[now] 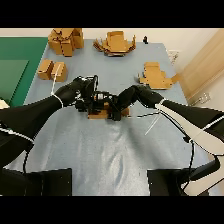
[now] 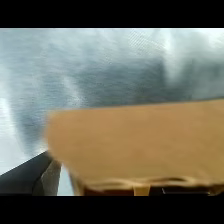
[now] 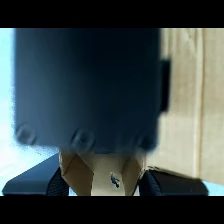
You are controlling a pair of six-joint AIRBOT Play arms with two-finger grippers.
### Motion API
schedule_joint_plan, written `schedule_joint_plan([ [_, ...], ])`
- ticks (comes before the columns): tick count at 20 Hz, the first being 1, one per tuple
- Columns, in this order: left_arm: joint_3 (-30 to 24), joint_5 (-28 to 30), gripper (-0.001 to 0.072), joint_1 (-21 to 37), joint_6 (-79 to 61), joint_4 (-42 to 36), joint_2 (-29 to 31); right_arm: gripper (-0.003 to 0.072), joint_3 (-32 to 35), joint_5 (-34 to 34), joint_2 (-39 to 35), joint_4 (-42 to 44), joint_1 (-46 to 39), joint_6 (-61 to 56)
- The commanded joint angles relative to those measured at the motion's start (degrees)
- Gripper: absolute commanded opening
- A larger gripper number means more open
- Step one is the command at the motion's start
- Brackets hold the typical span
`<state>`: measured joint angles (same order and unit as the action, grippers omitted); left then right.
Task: Fold the box.
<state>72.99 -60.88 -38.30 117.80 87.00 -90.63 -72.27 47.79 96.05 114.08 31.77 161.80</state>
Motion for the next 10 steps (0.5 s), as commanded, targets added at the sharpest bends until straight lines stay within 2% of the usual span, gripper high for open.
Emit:
schedule_joint_plan([
  [1,0.0,-0.9,0.0472,0.5,1.4,1.3,0.0,0.0379,0.0,0.3,0.0,0.2,0.0,-0.3],
  [2,0.0,-1.2,0.0399,0.6,1.5,1.4,0.0,0.0379,0.0,0.3,0.0,0.2,0.0,-0.3],
  [9,0.0,-2.3,0.0390,0.5,3.3,5.9,-0.5,0.0379,0.0,0.3,0.0,0.2,0.0,-0.3],
  [10,0.0,-2.3,0.0221,0.5,2.9,5.9,-0.5,0.0379,0.0,0.3,0.0,0.2,0.0,-0.3],
])
